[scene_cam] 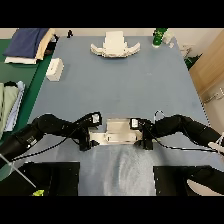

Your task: Fold the box.

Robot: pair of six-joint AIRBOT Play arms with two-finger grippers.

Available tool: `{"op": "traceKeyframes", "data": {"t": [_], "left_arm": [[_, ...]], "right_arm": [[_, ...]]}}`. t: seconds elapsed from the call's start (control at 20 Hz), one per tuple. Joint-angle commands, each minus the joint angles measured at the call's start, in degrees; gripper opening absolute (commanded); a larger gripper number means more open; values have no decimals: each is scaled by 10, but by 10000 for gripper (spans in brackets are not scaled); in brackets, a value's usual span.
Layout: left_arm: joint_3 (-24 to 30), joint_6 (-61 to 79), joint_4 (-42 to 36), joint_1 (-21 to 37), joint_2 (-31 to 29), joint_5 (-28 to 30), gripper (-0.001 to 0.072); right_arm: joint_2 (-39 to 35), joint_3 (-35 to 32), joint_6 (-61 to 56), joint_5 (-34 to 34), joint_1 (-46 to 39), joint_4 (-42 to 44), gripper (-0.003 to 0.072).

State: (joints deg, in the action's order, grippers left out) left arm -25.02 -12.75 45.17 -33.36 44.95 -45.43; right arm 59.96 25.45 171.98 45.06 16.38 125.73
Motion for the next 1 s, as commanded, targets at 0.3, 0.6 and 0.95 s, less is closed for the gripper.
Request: {"op": "traceKeyframes", "data": {"t": [0.3,0.6,0.95], "left_arm": [[19,242,-159,-37,125,101,344],[-1,289,-217,-68,163,139,105],[-8,287,-232,-74,176,139,514]], "right_arm": [[0,0,0,0,0,0,482],[0,0,0,0,0,0,482],[0,0,0,0,0,0,482]]}}
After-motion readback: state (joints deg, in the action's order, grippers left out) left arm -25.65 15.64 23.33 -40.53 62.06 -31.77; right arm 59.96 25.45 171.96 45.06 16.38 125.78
